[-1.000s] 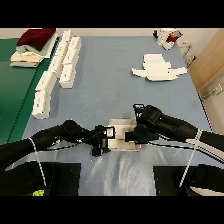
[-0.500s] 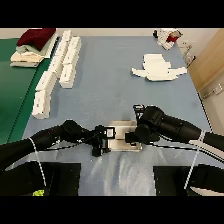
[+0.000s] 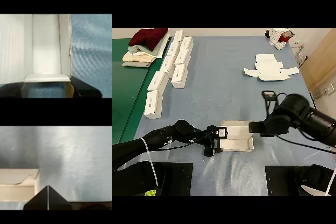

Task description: Fold the box.

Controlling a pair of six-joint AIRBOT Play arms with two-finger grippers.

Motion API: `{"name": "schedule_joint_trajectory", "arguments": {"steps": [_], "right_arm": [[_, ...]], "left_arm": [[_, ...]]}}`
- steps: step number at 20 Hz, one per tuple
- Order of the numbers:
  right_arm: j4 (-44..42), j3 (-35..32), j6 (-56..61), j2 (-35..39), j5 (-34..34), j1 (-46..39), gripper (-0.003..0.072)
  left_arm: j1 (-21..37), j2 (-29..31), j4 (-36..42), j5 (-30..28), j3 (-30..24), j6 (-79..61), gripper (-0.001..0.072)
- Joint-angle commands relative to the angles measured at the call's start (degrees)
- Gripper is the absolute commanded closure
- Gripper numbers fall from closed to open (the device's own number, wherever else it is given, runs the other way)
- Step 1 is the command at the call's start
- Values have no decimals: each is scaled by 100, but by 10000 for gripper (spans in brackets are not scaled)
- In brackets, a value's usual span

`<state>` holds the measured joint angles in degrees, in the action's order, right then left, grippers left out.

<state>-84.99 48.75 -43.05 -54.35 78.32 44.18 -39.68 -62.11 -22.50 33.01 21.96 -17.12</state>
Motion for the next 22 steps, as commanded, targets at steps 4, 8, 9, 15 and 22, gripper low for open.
{"name": "schedule_joint_trajectory", "arguments": {"steps": [4, 8, 9, 15, 22], "right_arm": [[-1998, -162, -2809, -599, -645, -2802, 683], [-6008, -107, -5980, -1906, -420, -4236, 683], [-6356, -20, -6369, -2214, -131, -4325, 683], [-6417, 350, -7447, -3099, 481, -3790, 683], [-6288, 345, -7884, -3047, 1401, -3285, 683]], "left_arm": [[2, 0, 0, -4, 7, 2, 253], [2, 0, 0, -2, 7, 2, 254], [2, 0, 0, -2, 7, 2, 254], [2, 0, 0, -2, 7, 2, 254], [2, 0, 0, -2, 7, 4, 254]]}}
